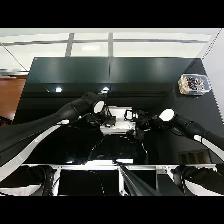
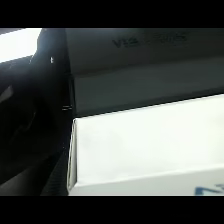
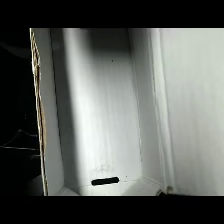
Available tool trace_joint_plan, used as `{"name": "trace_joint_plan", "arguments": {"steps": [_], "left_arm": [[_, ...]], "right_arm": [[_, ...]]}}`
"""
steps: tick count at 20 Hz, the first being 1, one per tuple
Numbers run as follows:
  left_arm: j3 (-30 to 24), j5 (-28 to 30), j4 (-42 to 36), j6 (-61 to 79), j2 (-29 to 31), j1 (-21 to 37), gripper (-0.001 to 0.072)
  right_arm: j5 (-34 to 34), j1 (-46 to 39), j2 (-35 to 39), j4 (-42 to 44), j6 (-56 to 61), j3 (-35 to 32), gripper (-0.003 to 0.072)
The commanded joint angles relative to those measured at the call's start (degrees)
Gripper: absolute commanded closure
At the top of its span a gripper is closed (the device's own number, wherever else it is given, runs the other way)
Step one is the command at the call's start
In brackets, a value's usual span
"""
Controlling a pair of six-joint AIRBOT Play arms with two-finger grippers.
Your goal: Fold the box and place the chain.
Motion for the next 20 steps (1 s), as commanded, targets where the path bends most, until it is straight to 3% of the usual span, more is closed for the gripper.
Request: {"name": "trace_joint_plan", "arguments": {"steps": [1, 5, 6, 7, 9, 10, 12, 16, 17, 18, 19, 20], "left_arm": [[0.4, -0.4, 0.2, -0.8, -0.1, -0.1, 0.0226], [0.4, -1.4, 0.2, -2.1, 0.0, 0.2, 0.0242], [0.4, -1.4, 0.2, -2.4, 0.0, 0.2, 0.0379], [0.4, -1.4, 0.3, -2.4, 0.0, 0.2, 0.0432], [0.4, -1.4, 0.3, -2.5, 0.3, 0.2, 0.044], [0.4, -1.4, 0.2, -2.5, 0.3, 0.2, 0.0554], [0.4, -1.4, 0.2, -2.5, 0.3, 0.1, 0.0678], [0.4, -1.3, 0.2, -4.0, 0.3, 0.1, 0.0672], [0.4, -1.3, 0.2, -4.1, 0.3, 0.1, 0.054], [0.4, -1.3, 0.2, -4.3, 0.3, 0.1, 0.0357], [0.4, -1.4, 0.3, -4.3, 0.3, 0.2, 0.0273], [0.4, -1.3, 0.3, -4.4, 0.3, 0.2, 0.0273]], "right_arm": [[0.0, 0.0, 0.0, 0.0, 0.0, 0.0, 0.0276], [0.0, 0.0, 0.0, 0.0, 0.0, 0.0, 0.0276], [0.0, 0.0, 0.0, 0.0, 0.0, 0.0, 0.0276], [0.0, 0.0, 0.0, 0.0, 0.0, 0.0, 0.0276], [0.0, 0.0, 0.0, 0.0, 0.0, 0.0, 0.0276], [0.0, 0.0, 0.0, 0.0, 0.0, 0.0, 0.0277], [0.0, 0.0, 0.0, 0.0, 0.0, 0.0, 0.0276], [0.0, 0.0, 0.0, 0.0, 0.0, 0.0, 0.0276], [0.0, 0.0, 0.0, 0.0, 0.0, 0.0, 0.0276], [0.0, 0.0, 0.0, 0.0, 0.0, 0.0, 0.0277], [0.0, 0.0, 0.0, 0.0, 0.0, 0.0, 0.0277], [0.1, 0.0, 0.0, 0.0, 0.0, 0.0, 0.0276]]}}
